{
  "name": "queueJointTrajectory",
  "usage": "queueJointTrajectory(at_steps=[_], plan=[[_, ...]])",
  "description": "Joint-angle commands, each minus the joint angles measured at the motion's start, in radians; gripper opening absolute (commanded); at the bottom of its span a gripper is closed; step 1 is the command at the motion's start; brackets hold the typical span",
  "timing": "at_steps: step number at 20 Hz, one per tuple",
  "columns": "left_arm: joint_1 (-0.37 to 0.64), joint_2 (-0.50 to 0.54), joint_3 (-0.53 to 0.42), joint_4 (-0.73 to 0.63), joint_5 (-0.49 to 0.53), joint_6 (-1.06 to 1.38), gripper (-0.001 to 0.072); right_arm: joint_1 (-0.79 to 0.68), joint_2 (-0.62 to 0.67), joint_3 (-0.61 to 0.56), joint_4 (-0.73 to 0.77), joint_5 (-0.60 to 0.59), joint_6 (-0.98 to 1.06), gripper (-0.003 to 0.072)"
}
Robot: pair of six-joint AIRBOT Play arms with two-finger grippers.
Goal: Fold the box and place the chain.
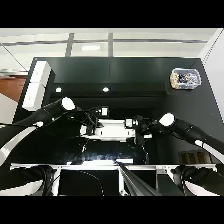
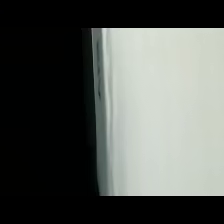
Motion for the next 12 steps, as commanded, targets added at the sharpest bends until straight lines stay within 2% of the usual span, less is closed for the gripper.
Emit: queueJointTrajectory(at_steps=[1, 5, 6, 7, 12], plan=[[0.0, 0.0, 0.0, 0.0, 0.0, 0.0, 0.0029, 0.0, -0.004, 0.0, -0.003, 0.0, 0.0, 0.07], [0.0, 0.0, 0.0, 0.0, 0.0, 0.0, 0.003, 0.0, -0.004, 0.0, -0.003, 0.0, 0.002, 0.0692], [0.0, 0.0, 0.0, 0.0, 0.0, 0.0, 0.003, 0.0, -0.004, 0.0, -0.004, 0.002, 0.004, 0.0573], [0.0, 0.0, 0.0, 0.0, 0.0, 0.0, 0.0029, 0.0, -0.004, 0.0, -0.004, 0.004, 0.004, 0.053], [0.0, 0.0, 0.0, 0.0, 0.0, 0.0, 0.0049, 0.0, -0.004, 0.0, -0.003, 0.006, 0.012, 0.0529]])
